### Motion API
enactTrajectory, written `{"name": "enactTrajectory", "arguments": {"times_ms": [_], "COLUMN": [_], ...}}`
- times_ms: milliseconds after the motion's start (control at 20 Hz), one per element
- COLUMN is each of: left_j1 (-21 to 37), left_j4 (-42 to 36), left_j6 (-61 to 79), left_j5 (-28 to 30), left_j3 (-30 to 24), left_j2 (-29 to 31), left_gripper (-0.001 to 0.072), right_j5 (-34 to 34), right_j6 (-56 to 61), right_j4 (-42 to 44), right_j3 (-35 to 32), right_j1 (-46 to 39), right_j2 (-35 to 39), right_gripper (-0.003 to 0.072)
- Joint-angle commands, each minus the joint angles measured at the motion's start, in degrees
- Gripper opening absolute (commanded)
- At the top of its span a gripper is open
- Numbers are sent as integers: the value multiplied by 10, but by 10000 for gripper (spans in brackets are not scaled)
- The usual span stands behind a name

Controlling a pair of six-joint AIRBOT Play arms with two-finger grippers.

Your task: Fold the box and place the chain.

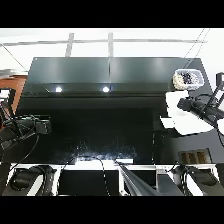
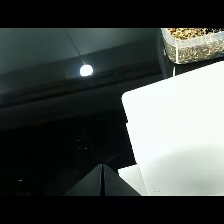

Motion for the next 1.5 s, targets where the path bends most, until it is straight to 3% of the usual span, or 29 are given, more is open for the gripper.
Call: {"name": "enactTrajectory", "arguments": {"times_ms": [0,600,850,1150,1200,1250,1300,1350,1450], "left_j1": [0,0,0,0,0,0,-1,-1,-1], "left_j4": [0,0,0,0,0,0,0,-8,-58], "left_j6": [0,0,0,0,0,0,-1,0,0], "left_j5": [0,2,125,206,224,235,236,236,235], "left_j3": [0,0,-3,-9,-14,-17,-17,-17,-17], "left_j2": [0,0,0,-11,-23,-38,-61,-82,-125], "left_gripper": [31,31,32,34,126,452,714,715,714], "right_j5": [0,0,-1,-48,-65,-77,-79,-80,-67], "right_j6": [0,0,0,0,0,0,0,-1,-1], "right_j4": [0,0,3,14,16,18,17,10,-11], "right_j3": [0,0,0,0,0,0,0,0,0], "right_j1": [0,0,0,0,0,0,0,0,-1], "right_j2": [0,0,0,0,0,0,0,0,0], "right_gripper": [22,22,22,22,23,129,511,699,711]}}
